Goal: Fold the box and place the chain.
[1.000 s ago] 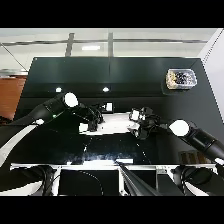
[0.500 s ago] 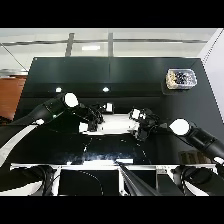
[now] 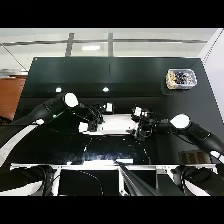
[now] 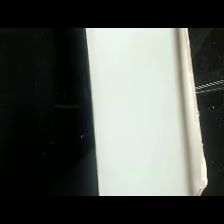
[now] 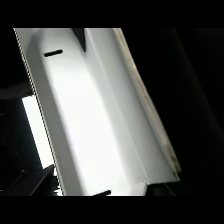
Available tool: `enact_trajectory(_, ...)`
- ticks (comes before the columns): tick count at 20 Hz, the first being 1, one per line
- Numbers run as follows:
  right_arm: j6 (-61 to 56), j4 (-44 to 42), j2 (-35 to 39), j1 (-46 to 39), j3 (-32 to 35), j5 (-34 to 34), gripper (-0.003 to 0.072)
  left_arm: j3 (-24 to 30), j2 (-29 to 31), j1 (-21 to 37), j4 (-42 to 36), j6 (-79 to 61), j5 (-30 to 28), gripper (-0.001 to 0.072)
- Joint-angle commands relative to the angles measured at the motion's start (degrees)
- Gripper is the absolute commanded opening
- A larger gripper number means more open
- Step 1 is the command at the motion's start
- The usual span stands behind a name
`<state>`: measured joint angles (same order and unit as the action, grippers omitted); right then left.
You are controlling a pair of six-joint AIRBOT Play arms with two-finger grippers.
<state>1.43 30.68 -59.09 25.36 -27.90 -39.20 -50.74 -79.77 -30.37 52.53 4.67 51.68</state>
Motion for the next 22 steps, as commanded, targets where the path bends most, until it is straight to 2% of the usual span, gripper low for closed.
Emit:
enact_trajectory(1, 2.3, -3.4, -2.8, -0.1, 0.0, -3.3, 0.0705, 0.0, 0.0, 0.0, 0.0, 0.0, 0.0, 0.0027)
enact_trajectory(5, 6.1, 1.0, -4.9, -0.1, 0.0, -3.3, 0.0705, 0.0, 0.0, 0.0, -0.2, 1.2, -0.2, 0.0027)
enact_trajectory(12, 13.6, -1.1, -7.5, -0.1, 0.0, -3.2, 0.0706, 0.0, -0.2, 0.0, -0.6, 1.8, -0.2, 0.0027)
enact_trajectory(22, 14.0, -1.0, -10.0, -0.1, 0.0, -3.0, 0.0706, 0.5, -1.4, 0.2, -0.5, 3.1, -0.5, 0.0027)
